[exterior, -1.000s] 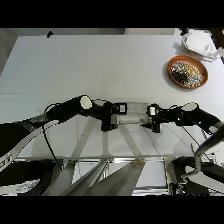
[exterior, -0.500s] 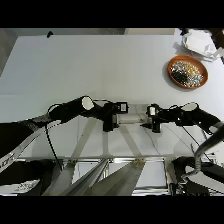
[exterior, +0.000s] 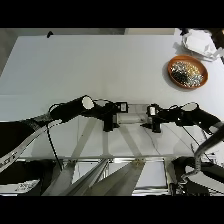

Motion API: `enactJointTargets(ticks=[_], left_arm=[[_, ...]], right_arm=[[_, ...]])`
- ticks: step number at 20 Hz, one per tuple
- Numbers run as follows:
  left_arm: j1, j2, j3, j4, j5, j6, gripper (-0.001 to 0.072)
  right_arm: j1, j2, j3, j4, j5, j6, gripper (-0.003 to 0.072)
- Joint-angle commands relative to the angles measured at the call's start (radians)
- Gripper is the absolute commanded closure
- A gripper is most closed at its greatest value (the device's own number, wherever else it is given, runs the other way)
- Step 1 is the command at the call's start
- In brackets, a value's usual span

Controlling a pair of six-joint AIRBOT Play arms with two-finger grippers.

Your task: Fold the box and place the chain.

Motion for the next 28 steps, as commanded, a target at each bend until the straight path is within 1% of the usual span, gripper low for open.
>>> enactJointTargets(ticks=[1, 18, 20, 22, 25, 26, 27, 28], left_arm=[[-0.001, -0.002, -0.001, 0.004, -0.001, 0.0, 0.0366], [-0.001, -0.002, -0.001, 0.004, -0.001, 0.0, 0.0366], [0.0, -0.002, -0.001, 0.004, -0.001, 0.0, 0.0366], [-0.001, -0.002, -0.001, 0.004, -0.001, 0.0, 0.0366], [-0.001, -0.002, -0.001, 0.004, -0.001, 0.0, 0.0366], [-0.001, -0.002, -0.001, 0.004, -0.001, 0.0, 0.0366], [0.0, -0.002, -0.001, 0.004, -0.001, 0.0, 0.0366], [-0.001, -0.002, -0.001, 0.004, -0.001, 0.0, 0.0366]], right_arm=[[0.0, 0.0, 0.0, 0.001, -0.001, 0.0, 0.0284], [0.0, 0.0, 0.0, 0.001, -0.001, 0.0, 0.0284], [0.0, 0.0, 0.0, 0.0, -0.025, 0.0, 0.0287], [0.0, 0.0, 0.0, 0.006, -0.026, -0.001, 0.0287], [0.0, 0.0, 0.0, 0.001, 0.007, 0.011, 0.0283], [0.0, 0.001, 0.0, 0.006, 0.01, 0.011, 0.0217], [0.0, 0.002, 0.0, 0.021, 0.01, 0.012, 0.0053], [0.0, 0.003, 0.001, 0.025, 0.01, 0.015, -0.0009]])
